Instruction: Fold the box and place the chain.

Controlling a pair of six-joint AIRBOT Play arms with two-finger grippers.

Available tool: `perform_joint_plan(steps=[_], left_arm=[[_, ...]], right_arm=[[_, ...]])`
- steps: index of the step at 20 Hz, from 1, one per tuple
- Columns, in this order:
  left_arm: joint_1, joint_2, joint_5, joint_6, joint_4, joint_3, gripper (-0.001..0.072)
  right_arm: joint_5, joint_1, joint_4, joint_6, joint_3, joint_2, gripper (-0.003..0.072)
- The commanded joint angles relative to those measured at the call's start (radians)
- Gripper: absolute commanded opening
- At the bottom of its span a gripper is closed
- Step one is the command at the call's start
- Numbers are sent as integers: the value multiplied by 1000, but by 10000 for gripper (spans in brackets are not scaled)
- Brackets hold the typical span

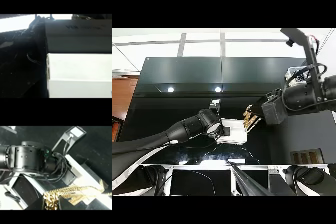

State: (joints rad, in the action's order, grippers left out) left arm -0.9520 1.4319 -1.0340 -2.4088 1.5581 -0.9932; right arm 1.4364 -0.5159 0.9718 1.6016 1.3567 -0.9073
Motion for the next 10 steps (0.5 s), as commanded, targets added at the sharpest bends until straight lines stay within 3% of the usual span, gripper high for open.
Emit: perform_joint_plan(steps=[1,4,7,10], left_arm=[[0,0,1,0,0,0,31],[0,0,0,0,0,0,32],[0,0,0,0,0,0,31],[0,0,-1,0,0,0,31]], right_arm=[[-35,-9,5,-1,-20,1,44],[-58,-9,-15,-1,-20,1,43],[-104,-9,-127,-30,-18,1,44],[-98,-9,-97,-32,-19,1,44]])
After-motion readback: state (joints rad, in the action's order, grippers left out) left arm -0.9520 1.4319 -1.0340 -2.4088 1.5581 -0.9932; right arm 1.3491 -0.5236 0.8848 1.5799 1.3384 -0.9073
